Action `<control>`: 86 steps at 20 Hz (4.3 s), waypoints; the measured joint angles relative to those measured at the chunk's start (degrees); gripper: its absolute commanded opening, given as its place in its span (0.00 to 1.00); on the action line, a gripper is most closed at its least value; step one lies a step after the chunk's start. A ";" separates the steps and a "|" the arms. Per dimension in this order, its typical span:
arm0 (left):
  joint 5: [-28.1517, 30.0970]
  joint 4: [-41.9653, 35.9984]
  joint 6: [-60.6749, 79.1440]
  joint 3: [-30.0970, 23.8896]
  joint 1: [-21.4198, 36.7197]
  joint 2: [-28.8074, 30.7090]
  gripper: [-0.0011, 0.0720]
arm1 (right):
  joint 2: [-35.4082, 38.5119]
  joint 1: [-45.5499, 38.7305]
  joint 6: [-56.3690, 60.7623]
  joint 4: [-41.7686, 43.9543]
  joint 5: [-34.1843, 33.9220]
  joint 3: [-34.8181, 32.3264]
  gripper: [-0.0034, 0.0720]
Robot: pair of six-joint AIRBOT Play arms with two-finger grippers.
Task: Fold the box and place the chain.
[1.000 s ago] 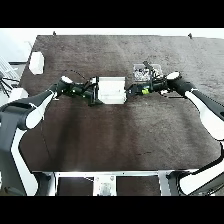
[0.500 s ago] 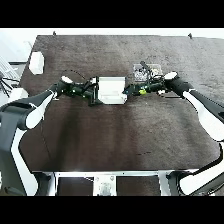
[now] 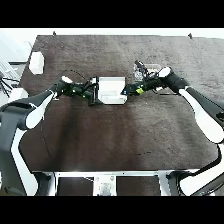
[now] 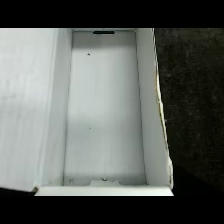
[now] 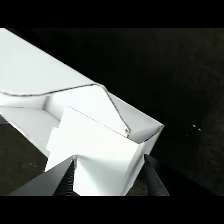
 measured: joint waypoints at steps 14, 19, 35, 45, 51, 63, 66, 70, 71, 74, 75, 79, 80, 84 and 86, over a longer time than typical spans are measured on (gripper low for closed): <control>-0.04 0.02 -0.02 0.00 0.04 -0.02 0.41 | -0.90 5.18 11.89 -10.05 -2.78 2.16 0.63; 0.02 -0.04 -0.07 0.00 0.07 -0.02 0.41 | -1.20 7.21 16.94 -15.58 -5.97 2.93 0.63; -0.09 0.00 0.02 0.00 0.00 -0.02 0.41 | -3.17 10.60 36.04 -31.74 2.64 10.82 0.63; -0.02 -0.02 -0.02 0.00 0.00 -0.02 0.41 | -10.27 14.01 42.93 -37.18 12.41 21.81 0.61; -0.04 -0.04 -0.02 0.00 0.00 -0.02 0.41 | -13.11 14.60 47.54 -42.23 17.20 26.40 0.59; 0.02 -0.07 -0.09 0.00 0.00 -0.02 0.41 | -15.23 14.38 53.77 -43.25 17.62 27.39 0.28; 0.00 -0.07 -0.09 0.00 0.00 -0.02 0.41 | -15.30 14.40 54.93 -42.34 17.40 27.41 0.13; -0.09 -0.09 -0.04 0.00 0.00 0.00 0.41 | -15.32 14.45 55.43 -41.94 17.40 27.43 0.15; -0.09 -0.07 -0.02 0.00 0.00 0.00 0.41 | -15.32 14.49 55.56 -41.81 17.40 27.43 0.47; -0.11 0.00 0.04 0.00 0.09 0.00 0.41 | -15.32 14.49 55.60 -41.29 17.42 27.98 0.71; -0.09 0.00 0.02 0.00 0.07 0.00 0.41 | -15.30 14.49 55.58 -41.13 17.44 28.46 0.71; 0.02 -0.02 0.00 0.00 0.09 0.00 0.41 | -14.36 14.45 55.30 -40.85 17.94 30.82 0.71; -0.02 -0.02 0.00 0.00 0.07 0.00 0.41 | -14.03 14.43 54.90 -40.85 18.43 31.34 0.71; -0.17 0.02 0.04 0.00 0.04 0.00 0.41 | -11.32 14.01 52.72 -40.87 20.17 32.48 0.71; -0.15 0.02 0.02 0.00 0.04 0.00 0.41 | -9.20 13.57 51.21 -40.94 20.55 32.63 0.71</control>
